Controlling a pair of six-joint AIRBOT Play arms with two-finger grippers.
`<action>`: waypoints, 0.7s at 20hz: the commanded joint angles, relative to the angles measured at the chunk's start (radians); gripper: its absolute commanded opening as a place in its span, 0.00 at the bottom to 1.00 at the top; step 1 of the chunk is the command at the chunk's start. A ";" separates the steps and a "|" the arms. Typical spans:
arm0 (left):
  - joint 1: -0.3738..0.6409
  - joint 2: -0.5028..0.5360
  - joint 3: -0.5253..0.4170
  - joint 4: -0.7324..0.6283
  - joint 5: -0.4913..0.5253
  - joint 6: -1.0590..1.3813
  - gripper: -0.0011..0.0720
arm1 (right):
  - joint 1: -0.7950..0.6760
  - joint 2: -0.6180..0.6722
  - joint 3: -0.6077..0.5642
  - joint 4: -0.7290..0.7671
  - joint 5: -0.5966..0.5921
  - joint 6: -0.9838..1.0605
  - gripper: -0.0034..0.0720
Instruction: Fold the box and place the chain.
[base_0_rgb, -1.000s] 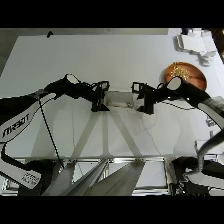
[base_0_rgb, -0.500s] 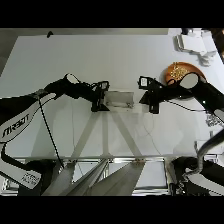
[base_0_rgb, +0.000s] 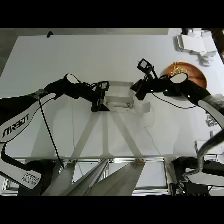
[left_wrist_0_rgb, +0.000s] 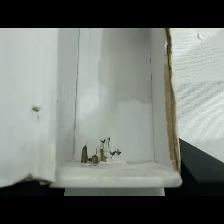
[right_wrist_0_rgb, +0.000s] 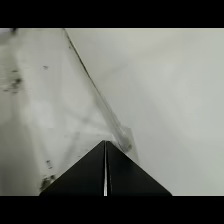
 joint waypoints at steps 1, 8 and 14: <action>0.000 0.001 0.000 0.000 0.000 0.001 0.23 | 0.001 -0.066 0.007 -0.028 -0.040 0.018 0.05; 0.000 0.001 0.000 0.000 0.000 0.001 0.23 | -0.011 0.089 0.006 -0.256 0.071 0.021 0.06; 0.000 0.001 0.000 0.000 0.000 0.001 0.23 | -0.037 0.153 -0.024 -0.510 0.228 0.064 0.06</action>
